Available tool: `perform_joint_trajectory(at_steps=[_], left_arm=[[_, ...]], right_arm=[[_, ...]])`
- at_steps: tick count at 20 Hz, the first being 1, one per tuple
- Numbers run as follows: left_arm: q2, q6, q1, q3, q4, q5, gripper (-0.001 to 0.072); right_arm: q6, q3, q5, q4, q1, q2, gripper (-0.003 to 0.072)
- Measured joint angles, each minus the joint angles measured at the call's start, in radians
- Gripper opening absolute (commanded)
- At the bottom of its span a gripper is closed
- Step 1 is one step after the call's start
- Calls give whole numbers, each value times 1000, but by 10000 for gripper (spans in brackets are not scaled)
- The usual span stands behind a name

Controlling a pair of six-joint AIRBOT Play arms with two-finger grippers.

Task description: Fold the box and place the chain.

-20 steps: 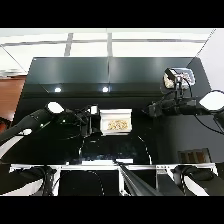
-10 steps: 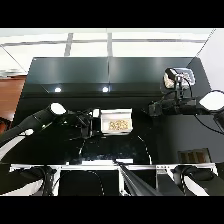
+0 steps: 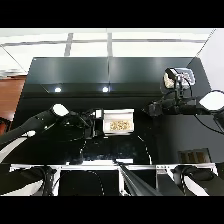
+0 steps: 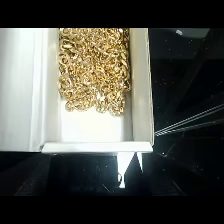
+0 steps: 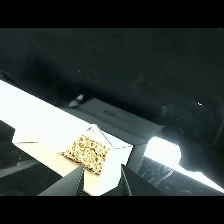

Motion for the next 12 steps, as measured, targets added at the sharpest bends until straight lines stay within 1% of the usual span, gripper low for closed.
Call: perform_joint_trajectory(at_steps=[7,9,10,12], left_arm=[[-11,0,-26,1,-28,45,713],[-12,-1,-30,1,-30,50,687],[-13,-1,-31,1,-31,51,637],[-13,-1,-33,1,-32,52,387]], right_arm=[[0,0,0,0,0,0,281],[0,0,-1,0,0,0,281],[0,0,-3,0,0,0,282],[6,-3,-19,1,2,-1,283]])
